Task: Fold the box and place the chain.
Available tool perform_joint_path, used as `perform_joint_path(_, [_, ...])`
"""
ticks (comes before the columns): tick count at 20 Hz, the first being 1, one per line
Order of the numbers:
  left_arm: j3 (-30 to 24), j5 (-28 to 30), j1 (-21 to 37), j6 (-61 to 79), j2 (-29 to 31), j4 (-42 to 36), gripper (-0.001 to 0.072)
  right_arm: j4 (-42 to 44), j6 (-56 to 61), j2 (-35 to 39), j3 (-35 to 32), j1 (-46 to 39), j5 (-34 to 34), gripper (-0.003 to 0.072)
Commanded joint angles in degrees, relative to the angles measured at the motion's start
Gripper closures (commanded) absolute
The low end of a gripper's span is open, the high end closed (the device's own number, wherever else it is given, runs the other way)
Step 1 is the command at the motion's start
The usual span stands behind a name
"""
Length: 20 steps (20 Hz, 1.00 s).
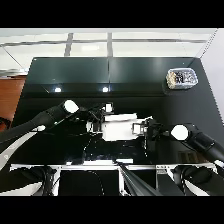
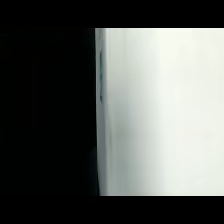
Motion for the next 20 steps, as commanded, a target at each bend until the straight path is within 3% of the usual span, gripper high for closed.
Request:
perform_joint_path(1, [-0.02,0.11,-0.04,0.11,-0.04,0.04,0.0681,4.50,-1.27,-2.75,-0.28,4.02,-9.77,-0.0016])
perform_joint_path(2, [0.00,0.11,-0.04,0.11,-0.04,0.04,0.0681,4.15,-1.27,-2.73,0.44,4.42,-10.91,-0.0016])
perform_joint_path(7, [0.00,-0.09,-0.04,0.11,-0.04,0.04,0.0681,0.24,-1.27,-2.73,7.39,0.90,-4.13,-0.0016])
perform_joint_path(17, [0.04,-3.48,-0.02,2.93,-0.04,0.11,0.0681,1.99,-3.48,-2.75,7.67,-3.28,-2.56,-0.0016])
perform_joint_path(20, [0.04,-3.43,-0.02,2.93,-0.02,0.09,0.0680,7.56,-7.17,-3.74,7.41,-3.39,-1.95,-0.0016])
